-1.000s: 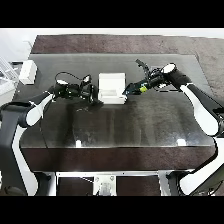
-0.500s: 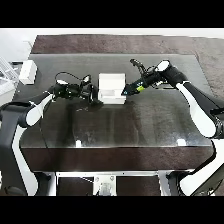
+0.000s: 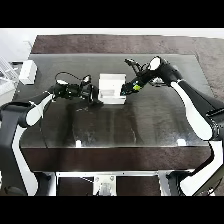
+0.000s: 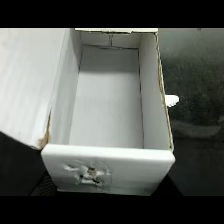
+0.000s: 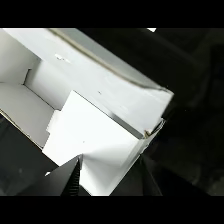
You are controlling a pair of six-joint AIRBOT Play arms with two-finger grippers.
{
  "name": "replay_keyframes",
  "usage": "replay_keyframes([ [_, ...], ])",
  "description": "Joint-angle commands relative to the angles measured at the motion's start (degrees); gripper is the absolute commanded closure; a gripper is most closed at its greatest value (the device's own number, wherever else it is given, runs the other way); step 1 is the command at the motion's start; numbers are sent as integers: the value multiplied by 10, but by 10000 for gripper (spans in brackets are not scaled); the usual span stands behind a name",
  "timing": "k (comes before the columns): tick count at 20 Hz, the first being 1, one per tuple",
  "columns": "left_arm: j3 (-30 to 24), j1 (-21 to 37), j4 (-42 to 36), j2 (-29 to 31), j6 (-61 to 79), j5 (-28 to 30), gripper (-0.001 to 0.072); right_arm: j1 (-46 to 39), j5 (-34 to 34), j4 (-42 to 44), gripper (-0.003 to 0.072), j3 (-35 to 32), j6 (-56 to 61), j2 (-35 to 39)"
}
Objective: Fold the box and place the chain.
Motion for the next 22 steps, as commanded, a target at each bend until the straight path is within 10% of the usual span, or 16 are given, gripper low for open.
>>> replay_keyframes([
  [1,0,0,0,0,0,0,188,19,1,-64,239,10,57,0],
  [22,0,0,0,0,0,-6,188,71,-12,-146,268,47,200,-43],
])
